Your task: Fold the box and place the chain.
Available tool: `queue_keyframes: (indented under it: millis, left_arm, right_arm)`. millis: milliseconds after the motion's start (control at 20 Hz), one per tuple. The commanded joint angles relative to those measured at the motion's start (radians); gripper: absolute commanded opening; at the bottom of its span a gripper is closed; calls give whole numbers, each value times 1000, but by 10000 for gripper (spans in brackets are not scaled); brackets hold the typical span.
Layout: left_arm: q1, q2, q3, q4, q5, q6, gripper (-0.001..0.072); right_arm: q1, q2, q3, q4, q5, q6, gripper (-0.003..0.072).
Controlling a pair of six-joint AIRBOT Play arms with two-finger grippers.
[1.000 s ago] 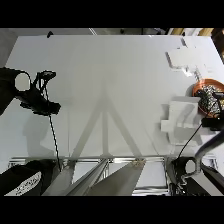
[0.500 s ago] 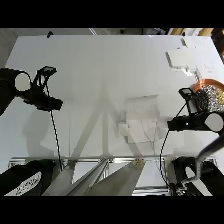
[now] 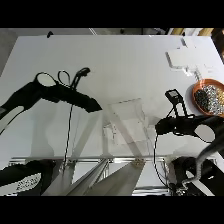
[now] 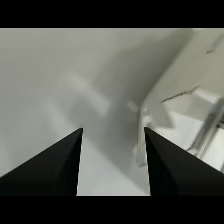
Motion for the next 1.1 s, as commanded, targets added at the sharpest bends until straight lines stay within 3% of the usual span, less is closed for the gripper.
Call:
queue_keyframes:
  millis: [0, 350, 500, 650, 750, 900, 1050]
  left_arm:
    - [-77, -131, -2, -248, -24, 302, 434]
    - [-169, -167, -2, -254, 151, 432, 439]
    - [-211, -167, -2, -316, 186, 514, 424]
    - [-227, -167, -2, -330, 183, 545, 181]
    - [-224, -167, -1, -311, 172, 549, 28]
    - [-225, -154, -1, -281, 167, 603, 4]
    - [-234, -95, -1, -241, 158, 644, -1]
  right_arm:
    - [11, 1, -1, 0, -8, 7, 17]
    - [11, 1, -1, 0, -8, 7, 17]
    - [11, 1, -1, 0, -8, 7, 17]
    - [11, 1, -1, 1, -6, 7, 20]
    - [11, 2, 0, 1, -6, 6, 110]
    - [11, 5, 31, 0, 9, 6, 284]
    - [11, 5, 130, -2, 66, -37, 343]
